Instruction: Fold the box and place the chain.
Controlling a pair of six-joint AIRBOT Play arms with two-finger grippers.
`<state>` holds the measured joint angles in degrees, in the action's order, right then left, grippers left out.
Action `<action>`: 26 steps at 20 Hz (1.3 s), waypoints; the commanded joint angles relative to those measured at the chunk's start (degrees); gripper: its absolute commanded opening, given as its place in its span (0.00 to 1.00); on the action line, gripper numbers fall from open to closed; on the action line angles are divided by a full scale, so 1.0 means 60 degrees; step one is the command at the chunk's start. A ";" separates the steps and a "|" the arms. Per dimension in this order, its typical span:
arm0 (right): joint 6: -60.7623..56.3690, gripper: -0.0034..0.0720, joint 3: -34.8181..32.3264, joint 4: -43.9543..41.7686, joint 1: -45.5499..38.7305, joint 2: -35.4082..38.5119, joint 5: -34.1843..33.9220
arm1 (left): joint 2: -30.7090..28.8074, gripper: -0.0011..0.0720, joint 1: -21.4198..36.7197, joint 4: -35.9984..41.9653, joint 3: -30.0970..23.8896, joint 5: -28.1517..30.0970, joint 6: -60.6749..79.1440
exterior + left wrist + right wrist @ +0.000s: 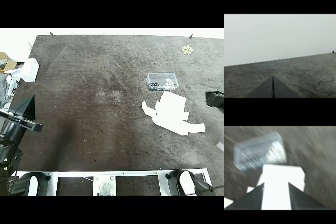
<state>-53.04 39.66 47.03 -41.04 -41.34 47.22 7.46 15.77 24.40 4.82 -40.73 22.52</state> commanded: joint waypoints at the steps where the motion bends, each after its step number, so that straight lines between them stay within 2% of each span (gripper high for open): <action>1: -0.1290 0.69 0.1395 0.0958 -0.2320 -0.1880 0.3701 | 0.0000 0.04 -0.0004 0.0004 0.0007 0.0051 0.0069; 2: -0.1319 0.69 0.1665 0.0965 -0.2677 -0.2528 0.4262 | 0.0000 0.04 -0.0004 -0.0004 0.0007 0.0178 0.0113; 3: -0.1300 0.69 0.1912 0.0991 -0.2947 -0.3147 0.4809 | -0.0004 0.08 -0.0004 -0.0007 0.0007 0.0386 0.0120; 4: -0.1271 0.69 0.2131 0.1137 -0.3100 -0.3701 0.5151 | 0.0000 0.41 -0.0004 -0.0007 0.0007 0.0597 0.0153; 5: -0.1271 0.69 0.2379 0.1472 -0.3195 -0.4255 0.5504 | 0.0000 0.70 -0.0004 0.0011 0.0007 0.0812 0.0149; 8: -0.1111 0.69 0.3107 0.2255 -0.3209 -0.5606 0.6193 | 0.0000 0.68 -0.0004 0.0007 0.0007 0.1198 0.0153; 9: -0.1016 0.60 0.3326 0.2302 -0.3209 -0.5960 0.6218 | 0.0000 0.68 -0.0004 0.0000 0.0007 0.1253 0.0153; 10: -0.0940 0.56 0.3435 0.2313 -0.3209 -0.6218 0.6109 | 0.0000 0.68 -0.0004 0.0004 0.0007 0.1275 0.0149; 15: -0.0459 0.56 0.3472 0.2306 -0.3209 -0.7613 0.5898 | 0.0000 0.68 -0.0004 -0.0084 0.0007 0.1275 0.0149; 22: 0.0390 0.56 0.3468 0.0532 -0.3191 -0.8987 0.5712 | 0.0000 0.68 -0.0004 -0.0291 0.0007 0.1220 -0.0011; 25: 0.0382 0.55 0.3461 0.0401 -0.2951 -0.9439 0.5854 | 0.0000 0.68 -0.0004 -0.0288 0.0007 0.1195 -0.0051; 26: 0.0379 0.45 0.3457 0.0404 -0.2790 -0.9613 0.5843 | 0.0000 0.68 -0.0004 -0.0288 0.0007 0.1184 -0.0266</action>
<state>-51.37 60.42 51.29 -59.24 -96.25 81.84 7.46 15.77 22.74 4.82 -33.41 22.39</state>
